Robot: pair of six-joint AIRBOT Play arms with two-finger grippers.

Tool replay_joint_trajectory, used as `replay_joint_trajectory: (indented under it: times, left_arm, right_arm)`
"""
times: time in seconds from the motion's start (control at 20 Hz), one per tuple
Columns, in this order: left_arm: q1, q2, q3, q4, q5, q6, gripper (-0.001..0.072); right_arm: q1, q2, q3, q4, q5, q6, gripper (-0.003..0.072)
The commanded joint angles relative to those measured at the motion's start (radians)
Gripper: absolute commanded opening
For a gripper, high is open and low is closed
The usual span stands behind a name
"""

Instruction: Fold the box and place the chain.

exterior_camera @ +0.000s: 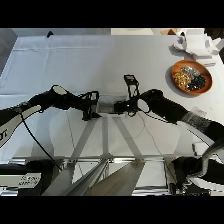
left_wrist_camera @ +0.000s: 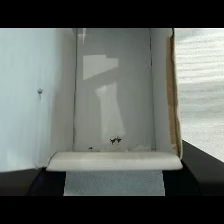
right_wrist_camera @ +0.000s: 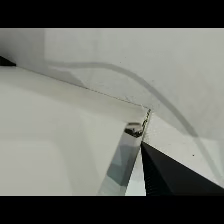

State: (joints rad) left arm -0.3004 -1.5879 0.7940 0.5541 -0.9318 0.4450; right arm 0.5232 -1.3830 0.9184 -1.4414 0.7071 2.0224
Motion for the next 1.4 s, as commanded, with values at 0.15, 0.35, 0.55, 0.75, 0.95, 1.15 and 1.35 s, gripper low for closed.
replay_joint_trajectory:
  times: [0.15,0.35,0.55,0.75,0.95,1.15,1.35]
  left_arm:
    - [0.0,0.0,0.0,0.0,0.0,0.0,0.0275]
    - [0.0,0.0,0.0,0.0,0.0,0.0,0.0275]
    - [0.0,0.0,0.0,0.0,0.0,0.0,0.0275]
    - [0.0,0.0,0.0,0.0,0.0,0.0,0.0275]
    - [0.0,0.0,0.0,0.0,0.0,0.0,0.0275]
    - [0.0,0.0,0.0,0.0,0.0,0.0,0.0275]
    - [0.0,0.0,0.0,0.0,0.0,0.0,0.0275]
  right_arm:
    - [0.001,-0.005,0.002,-0.134,0.069,0.126,0.0448]
    - [0.002,-0.031,0.002,-0.155,0.099,0.148,0.0448]
    - [0.02,-0.045,0.006,-0.159,0.097,0.147,0.0448]
    - [0.02,-0.045,0.049,-0.167,0.144,0.147,0.0449]
    - [0.02,-0.045,0.108,-0.15,0.184,0.146,0.0482]
    - [0.02,-0.057,0.134,-0.151,0.194,0.146,0.048]
    - [0.024,-0.103,0.14,-0.16,0.23,0.147,0.0478]
